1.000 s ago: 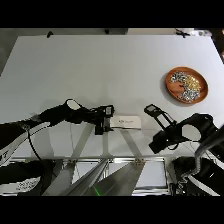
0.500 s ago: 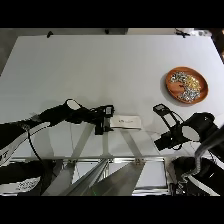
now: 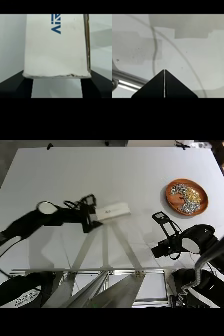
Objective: Fold the box and place the chain.
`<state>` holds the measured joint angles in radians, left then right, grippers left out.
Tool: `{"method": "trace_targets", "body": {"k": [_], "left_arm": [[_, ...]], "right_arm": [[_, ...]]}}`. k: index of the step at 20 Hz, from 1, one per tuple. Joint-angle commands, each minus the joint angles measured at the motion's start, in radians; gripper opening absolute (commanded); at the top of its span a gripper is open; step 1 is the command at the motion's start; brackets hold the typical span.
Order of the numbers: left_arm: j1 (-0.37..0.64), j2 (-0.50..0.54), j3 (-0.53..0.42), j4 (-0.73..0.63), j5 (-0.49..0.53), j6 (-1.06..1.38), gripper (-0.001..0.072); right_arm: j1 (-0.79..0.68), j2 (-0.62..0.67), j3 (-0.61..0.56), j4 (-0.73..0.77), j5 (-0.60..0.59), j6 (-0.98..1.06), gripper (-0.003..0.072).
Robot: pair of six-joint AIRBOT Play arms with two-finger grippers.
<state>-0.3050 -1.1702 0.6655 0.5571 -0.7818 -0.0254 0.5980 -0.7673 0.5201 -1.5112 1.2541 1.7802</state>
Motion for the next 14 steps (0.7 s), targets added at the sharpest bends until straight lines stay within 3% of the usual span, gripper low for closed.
{"method": "trace_targets", "body": {"k": [1,5,8,11,14], "left_arm": [[0.227,0.174,0.001,0.305,0.008,-0.385,0.0001],[0.546,0.276,0.001,0.437,-0.07,-0.621,0.0001],[0.751,0.261,0.0,0.534,-0.134,-0.76,0.0001],[0.838,0.207,0.0,0.693,-0.212,-0.871,0.0001],[0.842,0.149,0.0,0.779,-0.292,-0.899,0.0001]], "right_arm": [[0.0,0.001,0.001,0.001,-0.06,0.0,0.0012],[0.0,0.001,0.001,0.001,-0.059,0.0,0.0012],[0.0,0.001,0.001,0.001,-0.059,0.0,0.0012],[0.0,0.001,0.001,0.0,-0.06,0.0,0.0012],[0.0,0.001,0.001,0.001,-0.06,0.0,0.0012]]}}
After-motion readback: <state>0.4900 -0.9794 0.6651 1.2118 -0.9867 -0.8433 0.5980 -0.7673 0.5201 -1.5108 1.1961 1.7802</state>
